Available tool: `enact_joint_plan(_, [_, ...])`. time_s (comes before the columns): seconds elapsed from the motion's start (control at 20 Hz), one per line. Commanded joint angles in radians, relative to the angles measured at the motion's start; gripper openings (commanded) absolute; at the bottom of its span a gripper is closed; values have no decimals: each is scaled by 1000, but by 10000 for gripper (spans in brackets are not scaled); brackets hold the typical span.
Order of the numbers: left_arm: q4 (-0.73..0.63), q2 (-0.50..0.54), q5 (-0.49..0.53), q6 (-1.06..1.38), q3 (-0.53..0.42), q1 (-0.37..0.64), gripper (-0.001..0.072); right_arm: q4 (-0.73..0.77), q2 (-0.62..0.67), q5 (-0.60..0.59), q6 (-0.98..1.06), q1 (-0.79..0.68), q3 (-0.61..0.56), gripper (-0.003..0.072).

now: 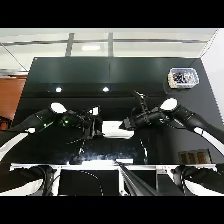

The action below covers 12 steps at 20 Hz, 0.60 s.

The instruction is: Fold the box and place the chain.

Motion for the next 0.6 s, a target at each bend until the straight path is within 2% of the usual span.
enact_joint_plan(0.0, [0, 0, 0, 0, 1, 0, 400, -13, -23, -45, 5, 0, -11, 17])
enact_joint_plan(0.35, [0, 0, 0, 0, 1, 0, 400, -5, -26, -44, 2, 0, -11, 17])
enact_joint_plan(0.55, [0, 0, -17, 0, 1, 2, 400, -17, 55, 148, -24, -21, 70, 17])
